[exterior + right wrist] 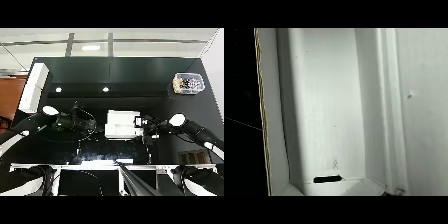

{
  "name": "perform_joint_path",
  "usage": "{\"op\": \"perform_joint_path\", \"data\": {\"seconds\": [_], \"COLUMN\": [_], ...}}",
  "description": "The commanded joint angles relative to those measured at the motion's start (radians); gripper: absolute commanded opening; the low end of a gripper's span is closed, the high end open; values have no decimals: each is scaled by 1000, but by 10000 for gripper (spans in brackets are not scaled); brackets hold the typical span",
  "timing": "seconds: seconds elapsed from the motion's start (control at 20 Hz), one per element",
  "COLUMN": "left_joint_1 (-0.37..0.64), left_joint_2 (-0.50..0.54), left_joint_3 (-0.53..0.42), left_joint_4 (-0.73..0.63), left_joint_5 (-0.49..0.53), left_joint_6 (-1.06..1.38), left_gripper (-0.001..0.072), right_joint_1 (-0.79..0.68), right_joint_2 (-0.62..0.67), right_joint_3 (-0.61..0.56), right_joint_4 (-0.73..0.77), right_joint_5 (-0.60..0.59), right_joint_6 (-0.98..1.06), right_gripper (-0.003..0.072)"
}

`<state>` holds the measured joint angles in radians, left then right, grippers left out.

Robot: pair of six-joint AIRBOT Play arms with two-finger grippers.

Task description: Fold the box and place the chain.

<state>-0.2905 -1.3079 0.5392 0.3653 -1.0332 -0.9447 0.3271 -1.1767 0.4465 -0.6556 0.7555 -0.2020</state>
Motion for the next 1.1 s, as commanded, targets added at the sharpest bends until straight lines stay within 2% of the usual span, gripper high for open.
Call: {"op": "perform_joint_path", "data": {"seconds": [0.0, 0.2, 0.45, 0.55, 0.65, 0.75, 0.8, 0.85, 0.9, 1.05], "left_joint_1": [11, -28, -159, -196, -222, -234, -236, -237, -240, -245], "left_joint_2": [0, 0, 0, 0, 0, 0, 0, 0, 0, 0], "left_joint_3": [21, 72, 144, 179, 221, 252, 262, 268, 271, 271], "left_joint_4": [1, 21, 89, 172, 277, 323, 330, 338, 337, 342], "left_joint_5": [-45, -48, 38, 73, 70, 58, 54, 54, 57, 68], "left_joint_6": [21, 22, -41, -199, -329, -401, -422, -439, -441, -478], "left_gripper": [639, 639, 620, 620, 618, 617, 601, 500, 435, 429], "right_joint_1": [0, 0, 0, 0, 0, 0, 0, 0, 0, 0], "right_joint_2": [0, 0, 0, 0, 0, 0, 0, 0, 0, 0], "right_joint_3": [0, 0, 0, 0, 0, 0, 0, 0, 0, 0], "right_joint_4": [1, 1, 1, 0, 0, 1, 0, 0, 1, 1], "right_joint_5": [0, 0, 0, 0, 0, 0, 0, 0, 0, 0], "right_joint_6": [0, 0, 0, 0, 0, 0, 0, 0, 1, 1], "right_gripper": [140, 140, 140, 140, 140, 140, 140, 140, 140, 140]}}
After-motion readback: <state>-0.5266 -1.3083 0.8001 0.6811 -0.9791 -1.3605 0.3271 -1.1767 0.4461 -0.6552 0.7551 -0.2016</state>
